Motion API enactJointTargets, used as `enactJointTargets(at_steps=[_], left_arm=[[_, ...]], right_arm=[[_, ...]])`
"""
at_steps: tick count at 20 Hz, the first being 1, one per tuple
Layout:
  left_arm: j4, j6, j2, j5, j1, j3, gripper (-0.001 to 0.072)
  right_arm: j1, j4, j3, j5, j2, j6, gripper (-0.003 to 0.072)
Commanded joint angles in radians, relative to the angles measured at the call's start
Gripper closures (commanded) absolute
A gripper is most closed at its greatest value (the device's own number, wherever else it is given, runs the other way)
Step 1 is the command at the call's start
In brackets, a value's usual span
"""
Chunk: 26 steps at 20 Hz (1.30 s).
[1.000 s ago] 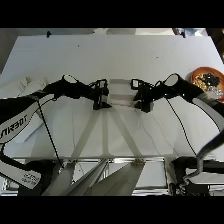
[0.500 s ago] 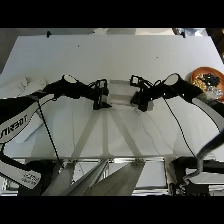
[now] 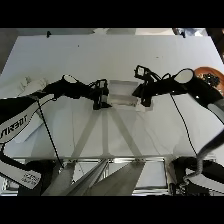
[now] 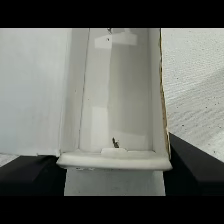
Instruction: Fold the box and place the chain.
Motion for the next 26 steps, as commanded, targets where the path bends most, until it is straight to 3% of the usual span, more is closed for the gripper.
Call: enactJointTargets(at_steps=[1,4,9,12,15,25,26], left_arm=[[0.0,0.0,0.0,-0.002,0.001,0.0,0.041],[0.0,0.0,0.0,-0.002,0.001,0.0,0.041],[0.0,0.0,0.0,-0.001,0.001,0.0,0.041],[0.0,0.0,0.0,-0.002,0.001,0.0,0.041],[0.0,0.0,0.0,-0.001,0.001,0.0,0.041],[0.0,0.0,0.0,-0.001,0.001,0.0,0.041],[0.0,0.0,0.0,-0.002,0.001,0.0,0.041]], right_arm=[[-0.017,-0.237,0.0,-0.096,0.107,0.312,0.0675],[-0.131,-0.442,0.0,-0.076,0.108,0.634,0.0675],[-0.296,-0.441,-0.001,0.114,-0.014,0.758,0.0675],[-0.292,-0.351,-0.001,0.221,-0.126,0.743,0.0675],[-0.252,-0.267,-0.001,0.227,-0.181,0.718,0.0675],[-0.163,-0.088,-0.001,0.227,-0.209,0.645,0.0669],[-0.164,-0.077,0.0,0.232,-0.209,0.639,0.0618]])
